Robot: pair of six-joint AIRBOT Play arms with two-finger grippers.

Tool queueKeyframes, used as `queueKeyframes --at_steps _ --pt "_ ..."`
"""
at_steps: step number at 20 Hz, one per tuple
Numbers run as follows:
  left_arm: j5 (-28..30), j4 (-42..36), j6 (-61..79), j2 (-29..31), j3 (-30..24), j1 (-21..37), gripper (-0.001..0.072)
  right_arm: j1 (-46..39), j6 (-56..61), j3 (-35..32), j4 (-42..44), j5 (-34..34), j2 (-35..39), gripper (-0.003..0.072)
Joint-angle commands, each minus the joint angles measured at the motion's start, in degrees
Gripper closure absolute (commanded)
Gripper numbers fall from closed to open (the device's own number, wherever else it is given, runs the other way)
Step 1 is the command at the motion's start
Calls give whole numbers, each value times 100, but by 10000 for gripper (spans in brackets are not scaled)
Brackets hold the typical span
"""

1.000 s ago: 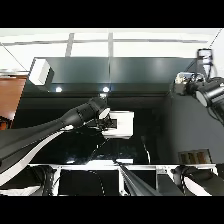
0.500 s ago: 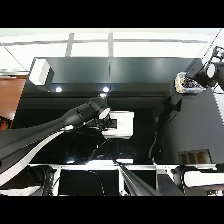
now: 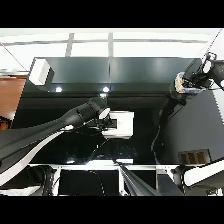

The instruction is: Fold the box and place the chain.

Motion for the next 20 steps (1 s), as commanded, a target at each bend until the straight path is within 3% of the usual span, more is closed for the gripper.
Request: queueKeyframes --at_steps 1,3,4,5,9,16,20 --pt "-7 2 2 -4 -2 7 680 -20 -120 48 140 94 -149 253" --pt "-7 2 2 -4 -2 7 680 -48 -140 122 133 262 -144 485" --pt "-7 2 2 -4 -2 7 680 -68 -177 238 136 402 -136 640" --pt "-7 2 2 -4 -2 7 680 -74 -332 437 138 619 -125 672" --pt "-2 0 2 -4 -2 7 680 -72 -1235 1285 404 1261 348 674" --pt "-7 0 2 -4 -2 7 680 -72 -1978 1340 675 1303 2371 681" --pt "-7 2 2 -4 -2 7 679 -72 -2223 1340 1158 1777 3185 680"
